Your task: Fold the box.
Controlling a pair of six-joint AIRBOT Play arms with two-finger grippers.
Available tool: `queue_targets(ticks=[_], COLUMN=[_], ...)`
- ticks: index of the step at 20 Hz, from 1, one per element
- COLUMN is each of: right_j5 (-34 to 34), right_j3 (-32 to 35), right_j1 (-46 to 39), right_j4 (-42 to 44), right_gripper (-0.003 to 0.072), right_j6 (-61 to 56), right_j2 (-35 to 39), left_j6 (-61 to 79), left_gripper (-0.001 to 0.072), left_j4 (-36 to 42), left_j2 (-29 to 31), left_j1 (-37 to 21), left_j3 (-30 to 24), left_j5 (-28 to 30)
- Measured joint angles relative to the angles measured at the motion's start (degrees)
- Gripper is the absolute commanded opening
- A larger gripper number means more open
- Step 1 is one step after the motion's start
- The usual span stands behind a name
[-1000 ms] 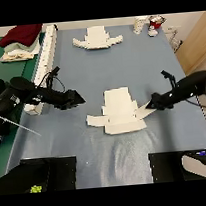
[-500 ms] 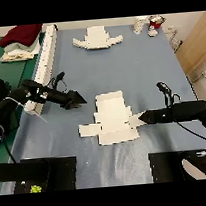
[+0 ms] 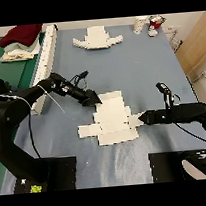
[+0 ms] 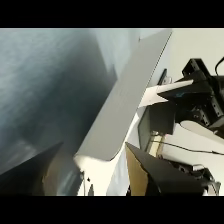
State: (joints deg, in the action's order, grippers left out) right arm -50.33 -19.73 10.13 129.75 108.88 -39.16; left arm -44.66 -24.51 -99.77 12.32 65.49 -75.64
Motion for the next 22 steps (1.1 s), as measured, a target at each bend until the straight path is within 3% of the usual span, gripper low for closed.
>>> queue_targets(ticks=[2,4,9,10,11,15,17,22], right_j5=[0.09,0.13,0.13,0.13,0.13,0.15,0.55,3.82], right_j3=[0.0,0.0,0.0,0.0,0.0,0.02,0.0,-1.7], right_j1=[0.0,0.0,0.0,0.0,0.0,0.0,0.0,-0.02], right_j4=[-0.13,-0.2,-0.33,-0.33,-0.33,-0.33,-0.66,-14.36], right_gripper=[0.0001,0.0001,0.0001,0.0002,0.0001,0.0017,0.0327,0.0327], right_j6=[0.0,0.0,0.0,-0.02,-0.02,0.0,0.15,-2.23], right_j2=[0.0,0.0,0.0,0.0,0.0,0.0,0.02,0.02], left_j6=[0.33,0.74,4.44,5.03,5.68,8.96,10.86,20.83], left_gripper=[0.0578,0.0186,0.0166,0.0067,0.0014,0.0015,0.0013,0.0008], left_j4=[-0.33,-0.72,-1.05,-1.14,-1.16,-1.07,-1.36,-1.2], left_j2=[-1.38,-2.08,-2.71,-2.78,-2.78,-2.84,-2.86,-0.7], left_j1=[1.46,2.12,2.78,2.82,2.86,2.95,2.95,3.13], left_j3=[1.33,2.03,2.73,2.8,2.84,2.91,2.97,3.78], left_j5=[-1.31,-2.49,-4.68,-4.76,-4.96,-5.46,-5.64,-5.03])
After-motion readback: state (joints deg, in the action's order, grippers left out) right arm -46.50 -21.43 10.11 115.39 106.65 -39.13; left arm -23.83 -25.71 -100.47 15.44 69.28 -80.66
